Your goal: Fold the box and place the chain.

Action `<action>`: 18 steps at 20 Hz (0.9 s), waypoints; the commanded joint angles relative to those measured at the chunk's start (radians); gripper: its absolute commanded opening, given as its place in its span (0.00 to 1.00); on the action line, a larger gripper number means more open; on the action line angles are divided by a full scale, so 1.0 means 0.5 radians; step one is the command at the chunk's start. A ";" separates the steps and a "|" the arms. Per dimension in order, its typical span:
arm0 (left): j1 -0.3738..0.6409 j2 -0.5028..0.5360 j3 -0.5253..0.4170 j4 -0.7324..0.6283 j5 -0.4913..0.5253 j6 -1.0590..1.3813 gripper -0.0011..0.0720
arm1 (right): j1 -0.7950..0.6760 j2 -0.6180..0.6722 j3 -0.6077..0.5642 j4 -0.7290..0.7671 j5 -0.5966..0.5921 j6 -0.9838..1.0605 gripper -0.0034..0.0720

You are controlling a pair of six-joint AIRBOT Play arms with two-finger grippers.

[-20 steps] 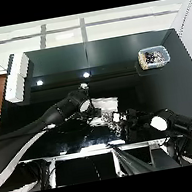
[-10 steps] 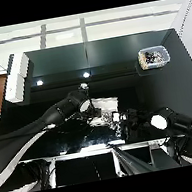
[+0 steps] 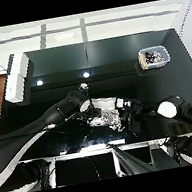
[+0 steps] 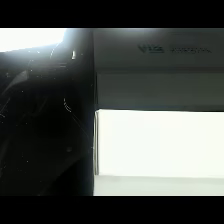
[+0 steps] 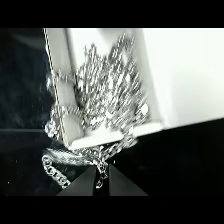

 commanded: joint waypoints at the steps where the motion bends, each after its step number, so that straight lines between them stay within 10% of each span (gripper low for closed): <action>1: 0.001 -0.001 0.001 0.000 0.002 0.000 0.06 | -0.025 0.060 0.153 0.004 0.133 0.031 0.14; 18: 0.001 -0.001 0.001 0.000 0.002 0.000 0.06 | -0.107 0.069 0.814 0.008 0.352 0.146 0.14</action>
